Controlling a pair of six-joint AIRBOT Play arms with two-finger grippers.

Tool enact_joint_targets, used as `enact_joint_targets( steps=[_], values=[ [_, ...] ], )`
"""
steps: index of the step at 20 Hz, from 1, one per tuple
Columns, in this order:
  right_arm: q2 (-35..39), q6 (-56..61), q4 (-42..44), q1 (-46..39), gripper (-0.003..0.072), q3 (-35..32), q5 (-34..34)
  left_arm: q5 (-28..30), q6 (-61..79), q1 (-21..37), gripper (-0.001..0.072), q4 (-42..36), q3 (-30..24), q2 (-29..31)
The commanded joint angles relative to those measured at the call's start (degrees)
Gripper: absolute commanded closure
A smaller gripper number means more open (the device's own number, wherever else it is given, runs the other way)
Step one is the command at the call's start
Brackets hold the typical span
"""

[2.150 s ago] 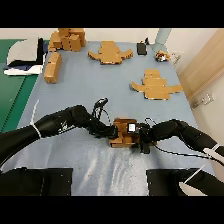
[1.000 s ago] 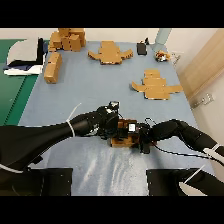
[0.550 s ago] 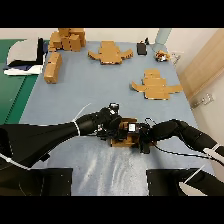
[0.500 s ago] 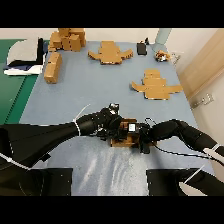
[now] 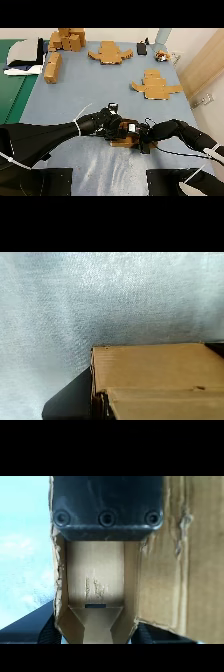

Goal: Fold the box.

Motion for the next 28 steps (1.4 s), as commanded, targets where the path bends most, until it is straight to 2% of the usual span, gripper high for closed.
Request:
enact_joint_targets(
  steps=[1,6,7,8,9,19,20,21,22,28],
  values=[
    [-0.02,-0.04,-0.04,0.0,0.0177,-0.02,0.33,0.92,0.04,-0.02,0.0694,-0.44,0.07,0.04],
    [-0.02,-0.04,-0.04,0.0,0.0177,-0.02,0.33,0.02,0.11,-0.02,0.0692,-0.66,0.28,0.07],
    [-0.02,-0.04,-0.04,0.0,0.0177,-0.02,0.33,-0.72,0.92,-0.02,0.065,-0.68,0.57,0.07],
    [-0.02,-0.04,-0.04,0.0,0.0177,-0.02,0.33,-1.7,1.64,-0.02,0.0351,-0.61,1.11,0.07],
    [-0.02,-0.04,-0.04,0.0,0.0177,-0.02,0.33,-2.47,1.6,0.04,0.0176,-0.63,1.64,0.07],
    [-0.02,-0.04,-0.04,0.0,0.0177,-0.02,0.33,-5.35,2.47,0.5,0.0194,0.96,2.78,0.04],
    [-0.02,-0.04,-0.04,0.0,0.0177,-0.02,0.33,-5.16,2.75,0.39,0.0395,1.11,2.78,0.04],
    [-0.02,-0.04,-0.04,0.0,0.0177,-0.02,0.33,-4.63,4.46,0.39,0.0632,1.09,2.78,0.04],
    [-0.02,-0.04,-0.04,0.0,0.0177,-0.02,0.33,-4.02,5.68,0.31,0.0693,0.85,2.78,0.04],
    [-0.02,-0.04,-0.04,0.0,0.0177,-0.02,0.33,-3.8,5.66,-0.02,0.0693,0.68,2.78,0.04]
  ],
)
